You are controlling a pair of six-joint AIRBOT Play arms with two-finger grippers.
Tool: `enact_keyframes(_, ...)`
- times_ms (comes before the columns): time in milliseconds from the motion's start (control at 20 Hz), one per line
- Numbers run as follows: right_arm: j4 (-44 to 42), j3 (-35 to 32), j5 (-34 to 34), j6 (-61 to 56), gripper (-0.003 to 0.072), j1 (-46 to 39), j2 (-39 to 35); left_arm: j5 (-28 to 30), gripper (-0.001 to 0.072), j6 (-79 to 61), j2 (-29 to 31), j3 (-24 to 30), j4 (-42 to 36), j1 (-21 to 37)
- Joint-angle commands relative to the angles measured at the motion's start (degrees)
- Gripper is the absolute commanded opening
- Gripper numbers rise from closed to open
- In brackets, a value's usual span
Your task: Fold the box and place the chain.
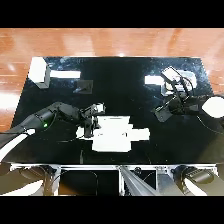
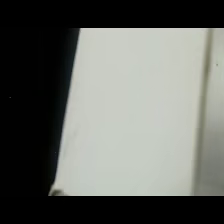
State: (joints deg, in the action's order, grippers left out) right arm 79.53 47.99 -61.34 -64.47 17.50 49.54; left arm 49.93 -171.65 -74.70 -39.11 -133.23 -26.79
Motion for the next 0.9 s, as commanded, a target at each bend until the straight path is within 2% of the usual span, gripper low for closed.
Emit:
enact_keyframes(0, 0.00, 0.04, 0.13, 0.02, 0.0703, 0.00, -0.04, 0.52, 0.0018, 0.02, -0.66, 0.02, 1.64, 0.00)
enact_keyframes(150, -0.22, 0.04, 0.02, 0.00, 0.0703, 0.00, -0.04, -0.02, 0.0017, 0.00, -0.63, -0.07, 3.32, -0.37)
enact_keyframes(250, -0.20, -0.07, -0.13, 1.79, 0.0704, 0.00, -0.02, -2.99, 0.0017, 0.02, -0.63, -0.09, 3.28, -0.35)
enact_keyframes(400, -4.00, -2.54, -2.19, 17.29, 0.0704, 0.00, 0.04, -6.67, 0.0016, 0.02, -0.63, -0.20, 3.28, -0.35)
enact_keyframes(650, -17.86, -11.58, 0.20, 38.12, 0.0703, 0.02, 0.09, -6.71, 0.0016, 1.84, -0.63, -0.20, 3.28, -0.35)
enact_keyframes(850, -19.34, -16.26, 4.00, 44.35, 0.0703, 2.40, 0.37, -6.62, 0.0016, 4.15, -0.63, -0.20, 3.10, -0.35)
